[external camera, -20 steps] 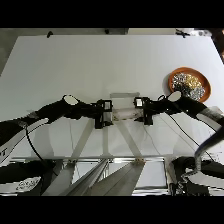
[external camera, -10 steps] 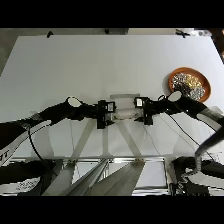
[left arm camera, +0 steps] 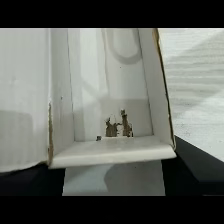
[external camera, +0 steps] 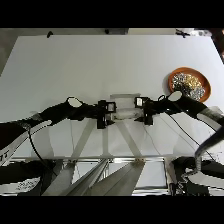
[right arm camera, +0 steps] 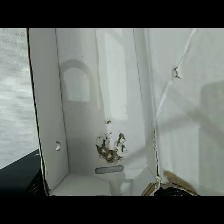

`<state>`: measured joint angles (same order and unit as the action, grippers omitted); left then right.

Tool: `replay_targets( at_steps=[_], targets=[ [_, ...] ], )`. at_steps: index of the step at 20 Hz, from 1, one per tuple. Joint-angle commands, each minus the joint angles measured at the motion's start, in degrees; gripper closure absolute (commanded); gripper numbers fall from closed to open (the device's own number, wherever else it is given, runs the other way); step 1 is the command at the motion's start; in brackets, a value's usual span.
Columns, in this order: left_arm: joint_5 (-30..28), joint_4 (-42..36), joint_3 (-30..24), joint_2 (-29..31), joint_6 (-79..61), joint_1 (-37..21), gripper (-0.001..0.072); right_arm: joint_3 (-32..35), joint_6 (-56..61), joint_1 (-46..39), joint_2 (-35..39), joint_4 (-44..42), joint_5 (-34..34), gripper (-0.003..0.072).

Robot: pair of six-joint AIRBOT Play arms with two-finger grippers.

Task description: Fold the box and place the chain.

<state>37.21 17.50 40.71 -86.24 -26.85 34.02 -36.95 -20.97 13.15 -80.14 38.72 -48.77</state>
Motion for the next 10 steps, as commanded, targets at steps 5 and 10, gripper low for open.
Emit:
replay_targets(
  at_steps=[5, 10],
  targets=[
    [-0.2, 0.1, 0.0, 0.0, 0.1, -0.1, 0.0323, -0.1, 19.4, 0.0, 8.3, 14.3, -4.9, -0.0016],
    [-0.4, 0.1, 0.0, 0.0, 0.1, -0.1, 0.0323, -0.1, 30.4, -6.1, 14.3, 23.9, -13.2, -0.0015]
  ],
)
